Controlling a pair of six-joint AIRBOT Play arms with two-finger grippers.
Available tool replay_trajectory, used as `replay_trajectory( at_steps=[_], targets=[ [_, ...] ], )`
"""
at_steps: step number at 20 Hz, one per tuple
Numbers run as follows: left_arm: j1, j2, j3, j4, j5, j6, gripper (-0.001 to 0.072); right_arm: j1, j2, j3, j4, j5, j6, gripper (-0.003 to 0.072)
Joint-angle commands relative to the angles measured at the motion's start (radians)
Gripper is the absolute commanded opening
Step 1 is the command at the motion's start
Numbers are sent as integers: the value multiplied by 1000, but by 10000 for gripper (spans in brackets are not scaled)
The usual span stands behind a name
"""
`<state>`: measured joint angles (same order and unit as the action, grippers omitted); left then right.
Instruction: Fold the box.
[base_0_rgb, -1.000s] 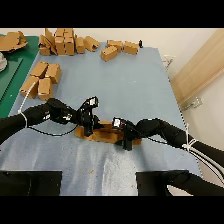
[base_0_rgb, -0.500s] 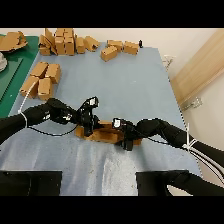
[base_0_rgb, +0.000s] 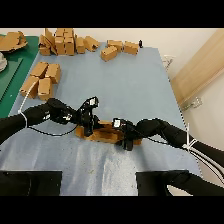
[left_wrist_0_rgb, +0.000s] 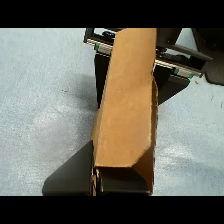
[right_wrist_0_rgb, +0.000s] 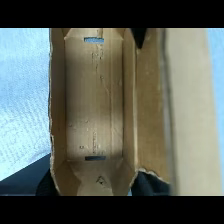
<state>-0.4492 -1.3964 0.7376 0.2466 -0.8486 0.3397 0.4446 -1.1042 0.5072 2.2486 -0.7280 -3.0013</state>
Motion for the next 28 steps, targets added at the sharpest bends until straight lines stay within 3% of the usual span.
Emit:
replay_trajectory(
  at_steps=[1,28],
  targets=[
    [0,0,1,0,1,0,11,0,0,0,-1,4,0,505],
    [3,2,1,-5,13,-34,35,0,0,0,-35,11,0,496]
  ],
)
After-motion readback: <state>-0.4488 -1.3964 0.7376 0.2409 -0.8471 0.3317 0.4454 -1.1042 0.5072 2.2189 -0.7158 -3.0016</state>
